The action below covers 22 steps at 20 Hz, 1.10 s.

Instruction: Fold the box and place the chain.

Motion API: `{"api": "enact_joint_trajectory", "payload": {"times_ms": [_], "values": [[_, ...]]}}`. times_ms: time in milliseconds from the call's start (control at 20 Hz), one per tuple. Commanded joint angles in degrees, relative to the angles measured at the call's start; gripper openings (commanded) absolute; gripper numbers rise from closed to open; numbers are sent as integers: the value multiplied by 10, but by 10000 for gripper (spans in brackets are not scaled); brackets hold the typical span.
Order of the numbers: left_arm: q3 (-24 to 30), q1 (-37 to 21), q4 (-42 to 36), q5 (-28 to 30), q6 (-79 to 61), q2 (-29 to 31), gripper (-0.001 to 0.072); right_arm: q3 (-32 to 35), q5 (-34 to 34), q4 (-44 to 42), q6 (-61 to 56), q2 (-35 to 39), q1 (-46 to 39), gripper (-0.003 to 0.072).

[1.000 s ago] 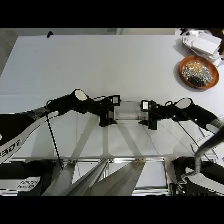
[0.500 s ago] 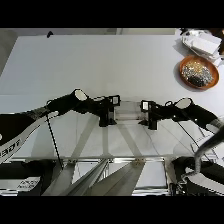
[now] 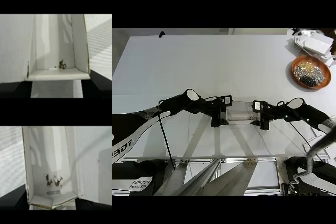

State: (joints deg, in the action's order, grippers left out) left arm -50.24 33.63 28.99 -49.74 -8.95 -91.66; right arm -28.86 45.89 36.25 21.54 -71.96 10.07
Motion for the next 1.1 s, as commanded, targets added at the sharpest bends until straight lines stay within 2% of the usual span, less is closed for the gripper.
{"api": "enact_joint_trajectory", "payload": {"times_ms": [0,500,600,850,1050], "values": [[0,0,0,0,0,0,272,-1,0,0,0,0,0,280],[0,0,0,0,0,0,272,-1,10,3,0,1,-1,287],[0,0,0,0,0,0,272,-1,9,7,-3,2,-1,556],[0,0,0,0,0,0,272,-1,-33,11,-5,33,-1,687],[0,0,0,0,0,0,272,-1,-44,70,-29,70,-1,690]]}}
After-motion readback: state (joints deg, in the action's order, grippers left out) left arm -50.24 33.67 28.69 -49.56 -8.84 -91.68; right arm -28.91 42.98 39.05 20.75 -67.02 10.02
